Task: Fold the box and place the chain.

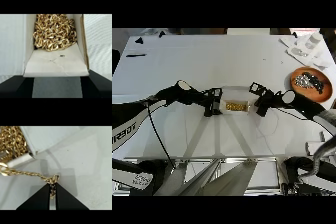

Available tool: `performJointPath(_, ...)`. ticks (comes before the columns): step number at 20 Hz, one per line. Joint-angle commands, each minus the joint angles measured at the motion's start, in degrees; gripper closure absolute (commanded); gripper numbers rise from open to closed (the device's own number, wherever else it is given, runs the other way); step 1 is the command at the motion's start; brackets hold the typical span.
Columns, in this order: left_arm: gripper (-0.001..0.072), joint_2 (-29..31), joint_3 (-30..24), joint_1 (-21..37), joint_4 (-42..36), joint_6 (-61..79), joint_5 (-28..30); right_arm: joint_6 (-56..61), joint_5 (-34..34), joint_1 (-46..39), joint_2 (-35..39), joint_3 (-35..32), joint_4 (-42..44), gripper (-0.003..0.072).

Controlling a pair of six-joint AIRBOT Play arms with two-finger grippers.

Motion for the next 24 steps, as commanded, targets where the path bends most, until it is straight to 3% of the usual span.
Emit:
performJointPath(1,0.0504,0.04,0.04,0.02,0.0,0.0,0.0,5.88,1.86,0.0,4.74,0.04,-4.52,0.0676)
performJointPath(8,0.0504,0.04,0.04,0.02,0.0,0.0,0.0,10.34,9.14,4.59,15.34,0.04,-3.13,0.0676)
performJointPath(17,0.0504,0.04,0.04,0.02,0.0,0.0,-0.02,16.55,-6.36,16.59,13.94,0.17,0.63,0.067)
performJointPath(18,0.0504,0.04,0.04,0.02,0.0,0.0,0.0,16.57,-6.03,16.61,13.55,0.24,0.61,0.0604)
performJointPath(19,0.0504,0.04,0.04,0.02,0.0,0.0,0.0,16.74,-4.66,16.59,13.31,0.63,0.24,0.0426)
performJointPath(20,0.0504,0.04,0.04,0.02,0.0,0.0,0.0,17.73,-2.71,16.55,13.25,1.46,-0.7,0.0337)
performJointPath(24,0.0504,0.04,0.04,0.02,0.0,0.0,0.0,22.82,8.13,15.8,12.37,10.78,-5.95,0.0352)
